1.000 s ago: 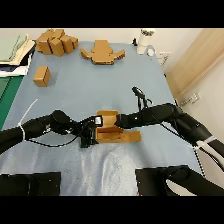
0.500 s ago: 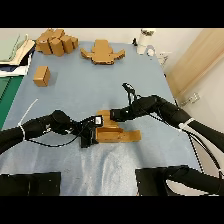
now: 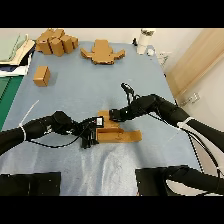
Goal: Fold the box.
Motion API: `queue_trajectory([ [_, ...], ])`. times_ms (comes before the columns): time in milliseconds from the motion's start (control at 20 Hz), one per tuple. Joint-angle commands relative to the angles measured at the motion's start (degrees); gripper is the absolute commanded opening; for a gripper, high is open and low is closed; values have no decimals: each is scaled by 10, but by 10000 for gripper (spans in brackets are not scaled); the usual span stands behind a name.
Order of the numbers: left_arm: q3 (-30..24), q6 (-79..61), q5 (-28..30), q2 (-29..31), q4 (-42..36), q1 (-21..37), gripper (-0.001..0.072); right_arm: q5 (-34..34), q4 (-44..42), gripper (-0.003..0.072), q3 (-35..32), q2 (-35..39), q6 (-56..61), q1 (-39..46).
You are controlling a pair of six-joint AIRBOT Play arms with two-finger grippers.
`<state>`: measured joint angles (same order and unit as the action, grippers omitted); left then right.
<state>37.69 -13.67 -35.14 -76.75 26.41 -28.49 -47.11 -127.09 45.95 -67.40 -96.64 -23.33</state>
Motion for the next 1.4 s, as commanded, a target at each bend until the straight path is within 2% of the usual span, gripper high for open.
queue_trajectory([
  [0, 0, 2, 4, 0, 5, -2, 468, -3, 0, 5, 0, 0, 0, 0],
  [250, 0, 2, 3, 0, 6, -2, 468, -3, 9, 5, 0, -4, -1, 0],
  [700, 0, 2, 3, 0, 5, -2, 468, -9, 11, 5, 0, -80, -24, -36],
  [1100, 0, 2, 2, 0, 5, -2, 468, -14, 28, 5, 2, -78, -42, -39],
  [1350, 0, 2, 2, 0, 5, -2, 468, -15, 98, 5, 61, -42, -45, -15],
])
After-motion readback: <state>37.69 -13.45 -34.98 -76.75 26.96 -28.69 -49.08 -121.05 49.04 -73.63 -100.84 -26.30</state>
